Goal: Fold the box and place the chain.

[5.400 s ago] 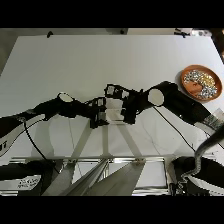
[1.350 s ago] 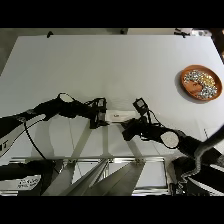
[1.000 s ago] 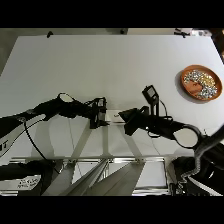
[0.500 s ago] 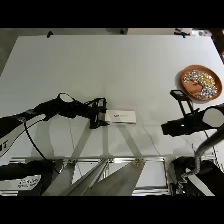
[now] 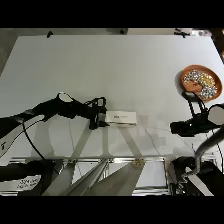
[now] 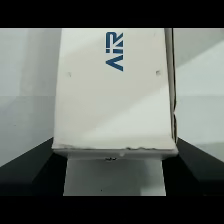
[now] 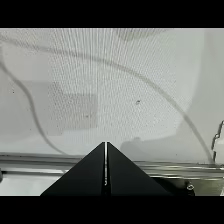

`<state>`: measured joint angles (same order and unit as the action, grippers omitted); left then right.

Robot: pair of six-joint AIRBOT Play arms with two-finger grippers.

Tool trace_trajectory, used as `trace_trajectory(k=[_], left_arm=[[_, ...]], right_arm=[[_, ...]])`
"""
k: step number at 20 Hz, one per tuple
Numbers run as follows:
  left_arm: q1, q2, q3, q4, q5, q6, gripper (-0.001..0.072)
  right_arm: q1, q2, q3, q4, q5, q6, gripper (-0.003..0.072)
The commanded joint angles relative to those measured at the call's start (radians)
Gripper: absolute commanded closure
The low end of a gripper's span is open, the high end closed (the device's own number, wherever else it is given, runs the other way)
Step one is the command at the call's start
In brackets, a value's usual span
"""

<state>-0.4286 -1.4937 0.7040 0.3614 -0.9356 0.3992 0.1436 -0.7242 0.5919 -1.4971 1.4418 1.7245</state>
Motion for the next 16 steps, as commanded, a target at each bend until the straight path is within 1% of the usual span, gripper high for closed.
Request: trace_trajectory(k=[1,4,5,6,8,9,10,11,14,16], left_arm=[[0.021,0.088,0.001,0.004,0.022,-0.105,0.0704],[0.113,0.238,0.001,0.051,0.084,-0.211,0.0705],[0.161,0.294,0.001,0.104,0.117,-0.286,0.0705],[0.212,0.344,0.001,0.186,0.148,-0.378,0.0705],[0.338,0.435,0.001,0.41,0.202,-0.624,0.0705],[0.414,0.473,0.001,0.521,0.207,-0.745,0.0705],[0.491,0.502,0.001,0.6,0.201,-0.832,0.0705],[0.577,0.523,0.0,0.647,0.192,-0.899,0.0705],[0.819,0.534,-0.003,0.649,0.15,-0.927,0.0706],[0.946,0.523,-0.037,0.65,0.179,-0.955,0.0707]], right_arm=[[-0.003,0.001,0.001,-0.01,-0.037,0.003,0.0674],[-0.003,0.001,0.001,-0.01,-0.048,0.003,0.0674],[-0.003,0.001,0.001,-0.01,-0.047,0.003,0.0674],[-0.003,0.001,0.001,-0.01,-0.047,0.003,0.0674],[-0.003,0.001,0.001,-0.01,-0.047,0.003,0.0674],[-0.003,0.001,0.001,-0.01,-0.047,0.003,0.0674],[-0.003,0.001,0.001,-0.01,-0.047,0.003,0.0674],[-0.003,0.001,0.001,-0.01,-0.047,0.003,0.0674],[-0.003,0.001,0.001,-0.01,-0.047,0.003,0.0674],[-0.003,0.001,0.001,-0.01,-0.047,0.003,0.0674]])
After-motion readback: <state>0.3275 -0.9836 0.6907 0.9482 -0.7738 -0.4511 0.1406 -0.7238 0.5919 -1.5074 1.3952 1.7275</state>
